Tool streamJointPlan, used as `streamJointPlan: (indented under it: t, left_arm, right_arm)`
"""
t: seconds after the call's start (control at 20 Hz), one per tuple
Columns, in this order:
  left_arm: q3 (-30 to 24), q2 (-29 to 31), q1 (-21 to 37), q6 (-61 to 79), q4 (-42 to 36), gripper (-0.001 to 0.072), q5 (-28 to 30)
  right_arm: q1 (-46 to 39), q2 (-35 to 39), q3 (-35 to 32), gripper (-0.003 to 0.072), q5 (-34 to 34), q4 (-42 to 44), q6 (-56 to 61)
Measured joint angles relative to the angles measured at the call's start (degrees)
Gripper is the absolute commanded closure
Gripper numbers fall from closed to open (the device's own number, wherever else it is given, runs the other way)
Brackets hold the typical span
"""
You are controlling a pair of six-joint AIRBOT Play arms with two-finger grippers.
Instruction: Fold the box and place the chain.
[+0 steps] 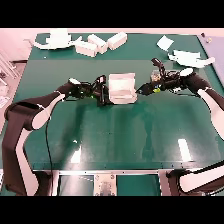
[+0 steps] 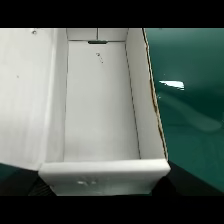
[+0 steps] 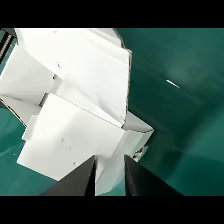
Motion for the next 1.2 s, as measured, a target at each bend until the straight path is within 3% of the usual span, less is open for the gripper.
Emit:
streamJointPlan:
  t: [0.5, 0.8, 0.95, 1.2]
  left_arm:
    - [0.0, 0.0, 0.02, 0.02, 0.07, 0.0243, -0.07]
    - [0.0, 0.0, -0.02, 0.0, -0.02, 0.0243, 0.04]
    - [0.0, 0.0, -0.02, 0.0, -0.04, 0.0243, 0.04]
    - [0.0, 0.0, -0.04, -0.02, -0.04, 0.0243, 0.0]
  right_arm:
    - [2.58, 0.02, 0.02, 0.0391, -0.39, -0.42, 0.17]
    - [3.13, 0.07, 0.07, 0.0381, -2.34, -5.51, 5.14]
    - [3.48, 0.09, 0.11, 0.0264, -3.43, -7.48, 6.51]
    - [5.05, -0.04, 0.17, 0.0264, -4.2, -9.35, 7.15]
